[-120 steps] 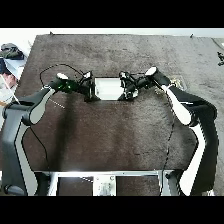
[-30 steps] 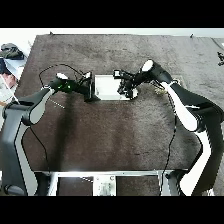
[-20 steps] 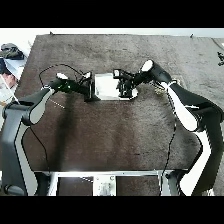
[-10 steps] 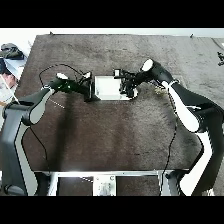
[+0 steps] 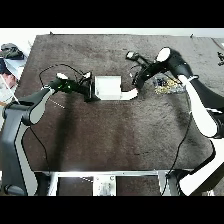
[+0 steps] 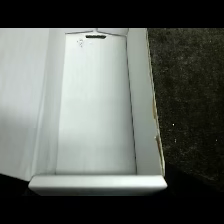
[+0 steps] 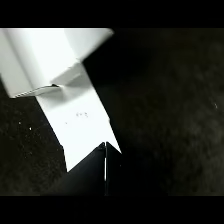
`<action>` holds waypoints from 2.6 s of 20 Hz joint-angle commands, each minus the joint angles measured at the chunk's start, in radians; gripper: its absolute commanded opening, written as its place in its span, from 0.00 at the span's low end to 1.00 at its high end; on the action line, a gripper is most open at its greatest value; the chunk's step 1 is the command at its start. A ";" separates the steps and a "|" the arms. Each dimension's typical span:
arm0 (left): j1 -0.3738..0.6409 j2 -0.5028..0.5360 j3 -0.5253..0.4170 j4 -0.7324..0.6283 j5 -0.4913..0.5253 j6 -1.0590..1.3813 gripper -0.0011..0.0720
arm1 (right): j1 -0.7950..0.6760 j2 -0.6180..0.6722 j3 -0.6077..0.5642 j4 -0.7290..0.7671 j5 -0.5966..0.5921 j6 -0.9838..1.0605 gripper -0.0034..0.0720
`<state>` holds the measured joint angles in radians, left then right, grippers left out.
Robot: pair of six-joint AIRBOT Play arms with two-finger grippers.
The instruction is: Fold the box and place the chain.
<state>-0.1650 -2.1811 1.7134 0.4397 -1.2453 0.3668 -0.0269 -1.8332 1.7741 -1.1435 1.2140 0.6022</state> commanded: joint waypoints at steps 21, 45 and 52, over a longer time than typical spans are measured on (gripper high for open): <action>0.000 -0.001 0.000 0.000 0.000 0.000 0.72 | -0.078 0.019 -0.488 0.572 -0.266 0.330 0.03; 0.000 -0.001 0.000 0.000 0.000 0.000 0.72 | 0.019 0.019 -0.307 0.462 -0.220 0.473 0.61; 0.000 -0.001 0.000 0.000 0.000 0.000 0.72 | 0.066 0.019 -0.295 0.377 -0.249 0.521 0.61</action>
<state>-0.1650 -2.1811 1.7134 0.4400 -1.2453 0.3664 0.0174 -1.8137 1.4742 -0.7113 0.9871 1.0901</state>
